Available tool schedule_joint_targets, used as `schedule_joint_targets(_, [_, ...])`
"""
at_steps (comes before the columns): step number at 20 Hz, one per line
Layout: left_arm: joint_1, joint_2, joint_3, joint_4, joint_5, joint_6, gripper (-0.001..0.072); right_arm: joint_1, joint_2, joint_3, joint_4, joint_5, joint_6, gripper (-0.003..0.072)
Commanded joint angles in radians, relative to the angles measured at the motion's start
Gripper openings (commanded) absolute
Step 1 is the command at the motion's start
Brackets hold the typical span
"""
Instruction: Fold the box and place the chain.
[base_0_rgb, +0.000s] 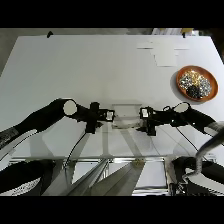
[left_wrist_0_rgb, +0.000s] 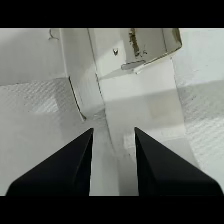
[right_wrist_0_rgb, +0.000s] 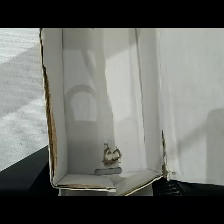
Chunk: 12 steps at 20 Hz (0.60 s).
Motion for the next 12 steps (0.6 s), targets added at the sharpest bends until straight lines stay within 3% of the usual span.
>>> schedule_joint_targets(1, [-0.002,-0.015,0.000,-0.010,0.022,0.074,0.0294,0.000,0.001,0.000,0.000,0.000,0.000,0.0337])
schedule_joint_targets(12, [-0.052,-0.041,0.000,-0.081,0.055,0.157,0.0291,0.000,0.001,0.000,0.000,0.000,0.001,0.0337])
